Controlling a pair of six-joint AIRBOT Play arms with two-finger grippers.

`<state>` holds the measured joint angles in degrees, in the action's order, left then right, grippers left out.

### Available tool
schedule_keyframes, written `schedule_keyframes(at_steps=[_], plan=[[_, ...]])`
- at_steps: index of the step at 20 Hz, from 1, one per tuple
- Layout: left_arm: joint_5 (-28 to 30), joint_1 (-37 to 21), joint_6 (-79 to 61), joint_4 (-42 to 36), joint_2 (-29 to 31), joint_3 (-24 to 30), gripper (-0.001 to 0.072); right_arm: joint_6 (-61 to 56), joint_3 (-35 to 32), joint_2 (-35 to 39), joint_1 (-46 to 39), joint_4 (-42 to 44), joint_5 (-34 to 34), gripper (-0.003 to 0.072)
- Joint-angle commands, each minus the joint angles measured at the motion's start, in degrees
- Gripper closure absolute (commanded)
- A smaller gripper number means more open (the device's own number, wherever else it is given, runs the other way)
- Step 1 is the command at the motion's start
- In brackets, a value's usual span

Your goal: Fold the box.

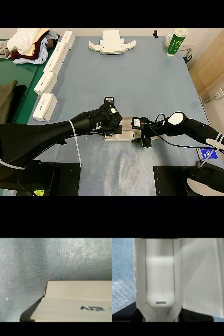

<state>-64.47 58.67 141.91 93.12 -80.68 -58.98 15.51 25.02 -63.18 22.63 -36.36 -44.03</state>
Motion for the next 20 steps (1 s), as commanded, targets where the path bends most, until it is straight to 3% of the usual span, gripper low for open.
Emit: schedule_keyframes(at_steps=[1,7,8,9,10,12,16,17,18,19,20], plan=[[-0.6,0.3,0.6,0.4,-0.2,0.0,0.0695,0.2,0.0,0.0,0.0,0.1,0.1,0.0150],[-0.7,0.3,0.4,0.1,-0.1,-0.1,0.0694,0.2,0.0,0.0,0.0,0.2,0.1,0.0150],[-0.7,0.3,0.2,-0.3,0.1,-0.1,0.0657,0.2,0.0,0.0,0.0,0.1,0.1,0.0150],[-1.6,0.3,-0.2,-0.6,0.3,-0.3,0.0296,0.2,0.0,0.0,0.0,0.2,0.1,0.0150],[-3.5,0.3,0.3,-0.8,0.8,-0.7,0.0064,0.2,0.0,0.0,0.0,0.1,0.1,0.0151],[-9.2,0.2,-0.3,-0.2,3.0,-2.3,0.0049,0.2,0.0,0.0,0.0,0.2,0.1,0.0150],[-18.9,0.2,-1.9,2.8,12.3,-3.5,0.0052,0.2,0.0,0.0,0.0,0.1,0.1,0.0150],[-20.5,0.2,-2.0,3.6,14.8,-3.5,0.0137,0.2,0.0,0.0,0.0,0.2,0.1,0.0150],[-21.7,0.2,-2.0,3.7,16.9,-3.5,0.0397,0.2,0.0,0.0,0.0,0.1,0.1,0.0150],[-22.1,0.2,-2.4,3.9,18.8,-3.5,0.0705,0.2,0.0,0.0,0.0,0.1,0.1,0.0150],[-21.8,0.2,-4.1,4.7,20.0,-3.5,0.0695,0.2,0.0,0.0,0.0,0.2,0.1,0.0150]])
